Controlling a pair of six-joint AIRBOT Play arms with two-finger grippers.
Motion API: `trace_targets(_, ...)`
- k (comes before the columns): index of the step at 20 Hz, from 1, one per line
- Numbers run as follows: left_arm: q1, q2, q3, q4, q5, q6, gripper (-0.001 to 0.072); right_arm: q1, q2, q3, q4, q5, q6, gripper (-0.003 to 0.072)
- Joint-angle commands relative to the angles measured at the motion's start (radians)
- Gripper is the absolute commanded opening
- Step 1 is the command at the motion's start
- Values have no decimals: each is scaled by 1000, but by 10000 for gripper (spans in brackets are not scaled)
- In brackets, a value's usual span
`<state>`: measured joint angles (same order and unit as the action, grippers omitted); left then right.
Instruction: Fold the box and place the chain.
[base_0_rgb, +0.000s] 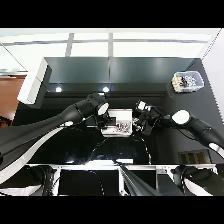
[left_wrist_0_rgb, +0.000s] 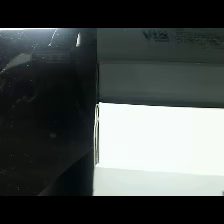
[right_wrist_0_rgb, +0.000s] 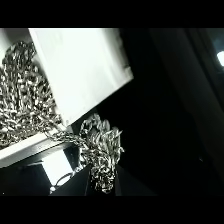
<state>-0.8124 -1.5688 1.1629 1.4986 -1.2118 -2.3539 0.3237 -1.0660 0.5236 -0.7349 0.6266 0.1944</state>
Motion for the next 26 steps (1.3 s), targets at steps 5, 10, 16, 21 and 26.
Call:
trace_targets(5,0,0,0,0,0,0,28,0,282,164,-217,341,532,11)
trace_targets(10,0,0,0,0,0,0,28,0,301,375,-161,472,793,11)
trace_targets(16,0,0,0,0,2,0,28,3,286,383,95,463,818,13)
trace_targets(21,0,0,0,0,-2,0,28,6,194,300,53,468,823,13)
trace_targets(26,0,0,0,0,-1,0,28,27,140,261,-11,455,844,377)
